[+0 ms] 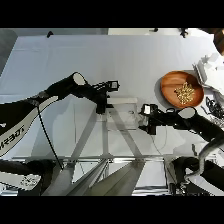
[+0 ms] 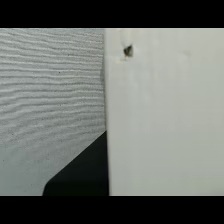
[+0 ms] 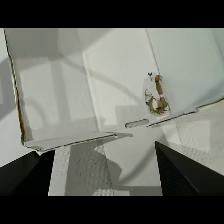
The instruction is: Fold the box and place the chain.
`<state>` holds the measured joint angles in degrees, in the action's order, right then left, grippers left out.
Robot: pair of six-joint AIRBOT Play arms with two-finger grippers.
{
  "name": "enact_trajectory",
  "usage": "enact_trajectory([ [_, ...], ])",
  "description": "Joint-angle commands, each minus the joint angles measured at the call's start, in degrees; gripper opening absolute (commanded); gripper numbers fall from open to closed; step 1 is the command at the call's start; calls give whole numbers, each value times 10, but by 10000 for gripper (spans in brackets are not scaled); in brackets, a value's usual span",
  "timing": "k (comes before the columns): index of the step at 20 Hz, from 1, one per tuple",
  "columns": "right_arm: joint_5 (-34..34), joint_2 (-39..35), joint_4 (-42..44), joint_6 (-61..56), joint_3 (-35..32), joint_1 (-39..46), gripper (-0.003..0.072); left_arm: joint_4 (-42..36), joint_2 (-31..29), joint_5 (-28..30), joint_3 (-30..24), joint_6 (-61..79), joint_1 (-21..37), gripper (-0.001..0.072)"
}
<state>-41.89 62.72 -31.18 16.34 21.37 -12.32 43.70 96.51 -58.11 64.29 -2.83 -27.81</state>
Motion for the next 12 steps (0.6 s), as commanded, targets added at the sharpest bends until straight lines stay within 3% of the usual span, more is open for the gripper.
enact_trajectory([
  [1, -1, 0, 19, -28, 0, -2, 708, 0, 0, 0, 0, 0, 0, 5],
  [5, 5, 0, 77, -28, 2, -2, 707, 0, 0, 0, 0, 0, 0, 5],
  [12, 20, 0, 59, -23, 30, -2, 707, 0, 0, 0, 0, 0, 0, 5],
])
